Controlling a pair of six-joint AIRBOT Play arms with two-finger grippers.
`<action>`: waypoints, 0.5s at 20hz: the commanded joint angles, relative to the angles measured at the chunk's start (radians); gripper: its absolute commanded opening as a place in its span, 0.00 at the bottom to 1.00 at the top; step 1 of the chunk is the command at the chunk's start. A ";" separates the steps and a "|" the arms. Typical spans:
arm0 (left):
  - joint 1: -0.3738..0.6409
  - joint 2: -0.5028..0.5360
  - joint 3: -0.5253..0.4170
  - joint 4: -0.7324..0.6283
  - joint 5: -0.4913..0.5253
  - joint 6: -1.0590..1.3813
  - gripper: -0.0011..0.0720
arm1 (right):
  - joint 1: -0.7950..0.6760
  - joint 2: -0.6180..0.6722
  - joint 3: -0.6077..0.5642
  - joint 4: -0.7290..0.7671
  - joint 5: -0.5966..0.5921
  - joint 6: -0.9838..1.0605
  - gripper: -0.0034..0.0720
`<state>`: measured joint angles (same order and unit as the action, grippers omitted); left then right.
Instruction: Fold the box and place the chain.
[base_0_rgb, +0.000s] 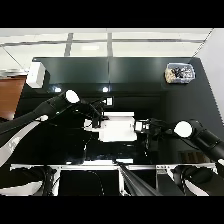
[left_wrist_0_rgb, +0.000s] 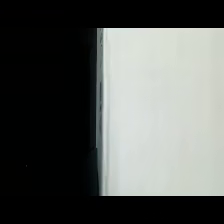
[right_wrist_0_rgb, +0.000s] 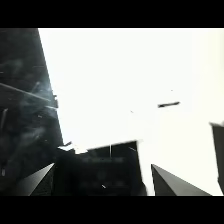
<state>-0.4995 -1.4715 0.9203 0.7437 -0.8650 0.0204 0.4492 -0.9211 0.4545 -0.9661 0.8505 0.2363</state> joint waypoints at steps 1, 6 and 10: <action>-0.001 0.000 0.000 0.000 0.000 0.001 0.05 | 0.054 -0.055 -0.001 0.084 -0.062 -0.093 0.97; -0.001 0.000 0.000 0.000 -0.001 0.001 0.05 | 0.099 -0.110 -0.001 0.109 -0.183 -0.129 0.97; -0.001 0.000 0.000 0.000 0.000 0.001 0.05 | 0.091 -0.110 0.015 0.093 -0.179 -0.128 0.97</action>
